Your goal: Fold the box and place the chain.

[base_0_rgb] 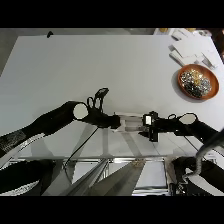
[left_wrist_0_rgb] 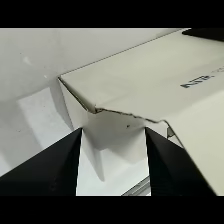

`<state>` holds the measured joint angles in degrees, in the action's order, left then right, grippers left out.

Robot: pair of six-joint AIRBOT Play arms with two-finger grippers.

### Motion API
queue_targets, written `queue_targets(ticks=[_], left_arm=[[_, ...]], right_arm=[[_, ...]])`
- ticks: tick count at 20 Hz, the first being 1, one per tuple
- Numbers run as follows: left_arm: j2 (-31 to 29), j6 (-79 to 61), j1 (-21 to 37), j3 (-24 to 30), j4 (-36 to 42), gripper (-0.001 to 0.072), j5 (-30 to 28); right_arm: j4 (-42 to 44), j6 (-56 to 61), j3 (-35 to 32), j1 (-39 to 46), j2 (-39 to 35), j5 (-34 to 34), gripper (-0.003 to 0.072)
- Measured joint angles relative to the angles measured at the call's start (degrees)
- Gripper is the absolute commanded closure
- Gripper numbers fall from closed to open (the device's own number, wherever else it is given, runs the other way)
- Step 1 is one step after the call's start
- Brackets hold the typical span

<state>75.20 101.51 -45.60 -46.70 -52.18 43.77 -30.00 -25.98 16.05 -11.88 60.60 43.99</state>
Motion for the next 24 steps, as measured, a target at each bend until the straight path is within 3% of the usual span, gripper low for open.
queue_targets(ticks=[9, 15, 24], left_arm=[[2.0, 14.4, -3.0, -4.7, -10.6, 0.0285, 3.3], [6.4, 20.1, -5.9, -9.4, -14.7, 0.0365, 7.0], [9.6, 33.0, -7.5, -16.3, -23.1, 0.0369, 18.1]], right_arm=[[0.0, 0.0, 0.0, 0.0, 0.0, 0.0, 0.0371], [0.0, 0.0, 0.0, 0.0, 0.0, 0.0, 0.0371], [0.0, 0.0, 0.0, 0.0, 0.0, 0.1, 0.0371]])
